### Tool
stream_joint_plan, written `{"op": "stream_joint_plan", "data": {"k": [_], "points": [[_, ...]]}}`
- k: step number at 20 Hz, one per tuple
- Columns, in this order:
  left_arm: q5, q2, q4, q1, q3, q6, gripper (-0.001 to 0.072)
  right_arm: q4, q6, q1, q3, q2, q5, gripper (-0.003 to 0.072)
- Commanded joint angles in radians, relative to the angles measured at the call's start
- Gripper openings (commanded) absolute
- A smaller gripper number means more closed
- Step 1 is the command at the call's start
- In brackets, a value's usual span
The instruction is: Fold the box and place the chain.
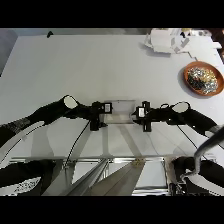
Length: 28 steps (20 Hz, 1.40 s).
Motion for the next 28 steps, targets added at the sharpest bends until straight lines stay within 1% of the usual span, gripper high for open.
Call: {"op": "stream_joint_plan", "data": {"k": [1,4,5,6,8,9,10,12,13,14,15,17,20,21,23,25,28], "points": [[0.0,0.0,0.0,0.0,0.0,0.001,0.021,0.044,-0.007,0.0,0.0,-0.009,0.006,0.0324],[0.0,0.0,0.0,0.0,0.0,0.001,0.021,0.034,0.04,0.0,0.0,-0.008,0.019,0.0322],[0.0,0.0,0.0,0.0,0.0,0.001,0.021,0.011,0.097,0.0,0.0,-0.005,0.019,0.032],[0.0,0.0,0.0,0.0,0.0,0.001,0.021,-0.043,0.177,0.0,0.0,0.006,0.016,0.0317],[0.0,0.0,0.0,0.0,0.0,0.001,0.021,-0.206,0.346,0.0,0.0,0.056,0.018,0.0239],[0.0,0.0,0.0,0.0,0.0,0.001,0.021,-0.278,0.447,-0.007,0.0,0.093,0.021,0.0217],[0.0,0.0,0.0,0.0,0.0,0.001,0.021,-0.315,0.523,-0.026,0.0,0.135,0.035,0.0217],[0.0,0.0,0.0,0.0,0.0,0.001,0.021,-0.323,0.612,-0.094,0.001,0.22,0.08,0.0213],[0.0,0.0,0.0,0.0,0.0,0.001,0.021,-0.318,0.657,-0.133,0.001,0.258,0.108,0.0163],[0.0,0.0,0.0,0.0,0.0,0.001,0.021,-0.306,0.729,-0.173,0.001,0.294,0.134,0.0036],[0.0,0.0,0.0,0.0,0.0,0.001,0.021,-0.291,0.839,-0.217,0.001,0.327,0.14,0.0009],[0.0,0.0,0.0,0.0,0.0,0.001,0.021,-0.273,1.017,-0.293,0.001,0.352,0.127,0.0009],[0.0,0.0,0.0,0.0,0.0,0.001,0.021,-0.33,1.265,-0.364,0.0,0.3,0.094,0.0009],[0.0,0.0,0.0,0.0,0.0,0.001,0.021,-0.342,1.313,-0.369,0.0,0.269,0.094,0.0009],[0.0,0.0,0.0,0.0,0.0,0.001,0.021,-0.339,1.358,-0.364,0.0,0.191,0.115,0.0009],[0.0,0.0,0.0,0.0,0.0,0.001,0.021,-0.317,1.362,-0.347,0.0,0.112,0.153,0.0009],[0.0,0.0,0.0,0.0,0.0,0.001,0.021,-0.238,1.334,-0.306,0.0,0.043,0.202,0.0009]]}}
